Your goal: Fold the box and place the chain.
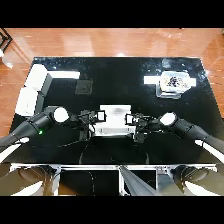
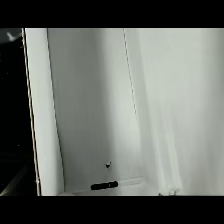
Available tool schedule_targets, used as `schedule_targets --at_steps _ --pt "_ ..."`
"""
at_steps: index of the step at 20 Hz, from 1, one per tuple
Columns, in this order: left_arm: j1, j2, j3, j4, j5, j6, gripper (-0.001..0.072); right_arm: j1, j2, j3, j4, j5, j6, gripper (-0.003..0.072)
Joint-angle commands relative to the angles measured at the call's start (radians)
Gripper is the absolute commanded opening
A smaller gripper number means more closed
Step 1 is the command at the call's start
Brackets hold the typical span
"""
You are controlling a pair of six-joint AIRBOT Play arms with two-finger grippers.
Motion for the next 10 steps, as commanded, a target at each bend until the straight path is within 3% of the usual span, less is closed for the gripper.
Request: schedule_targets --at_steps 1,10 --pt "0.000 -0.002 0.001 0.016 0.010 -0.047 0.0634 0.001 0.000 0.000 -0.003 0.003 -0.002 0.0395" --pt "-0.002 -0.035 0.000 -0.003 0.108 -0.046 0.0634 0.001 0.000 0.000 -0.003 0.003 -0.002 0.0394"
